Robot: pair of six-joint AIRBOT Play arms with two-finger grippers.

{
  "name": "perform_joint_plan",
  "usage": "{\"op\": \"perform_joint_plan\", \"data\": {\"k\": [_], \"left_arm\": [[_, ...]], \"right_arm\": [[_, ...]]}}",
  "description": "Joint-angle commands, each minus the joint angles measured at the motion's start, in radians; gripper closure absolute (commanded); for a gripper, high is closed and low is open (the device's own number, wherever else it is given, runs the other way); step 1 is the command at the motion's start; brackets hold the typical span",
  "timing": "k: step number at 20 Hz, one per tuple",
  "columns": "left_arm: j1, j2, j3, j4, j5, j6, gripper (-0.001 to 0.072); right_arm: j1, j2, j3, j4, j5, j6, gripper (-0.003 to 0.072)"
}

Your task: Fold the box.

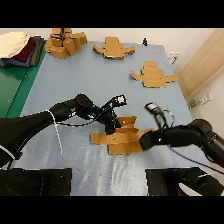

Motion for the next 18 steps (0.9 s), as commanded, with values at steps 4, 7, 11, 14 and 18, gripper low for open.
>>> {"op": "perform_joint_plan", "data": {"k": [4, 7, 11, 14, 18], "left_arm": [[-0.001, 0.0, 0.0, 0.0, 0.001, 0.0, 0.0695], [-0.003, 0.0, 0.0, 0.0, 0.0, 0.0, 0.0695], [-0.003, 0.0, 0.0, 0.0, 0.0, 0.0, 0.0695], [-0.004, 0.0, 0.0, 0.0, 0.0, 0.0, 0.0695], [-0.004, 0.0, 0.0, 0.0, 0.0, 0.0, 0.0695]], "right_arm": [[0.497, -0.029, -0.063, -0.356, 0.027, -0.021, 0.0111], [0.515, -0.109, -0.067, -0.451, 0.102, -0.021, 0.0111], [0.515, -0.226, -0.066, -0.578, 0.217, 0.013, 0.0111], [0.515, -0.27, -0.064, -0.749, 0.288, 0.174, 0.0111], [0.515, -0.226, -0.064, -0.832, 0.28, 0.294, 0.0111]]}}
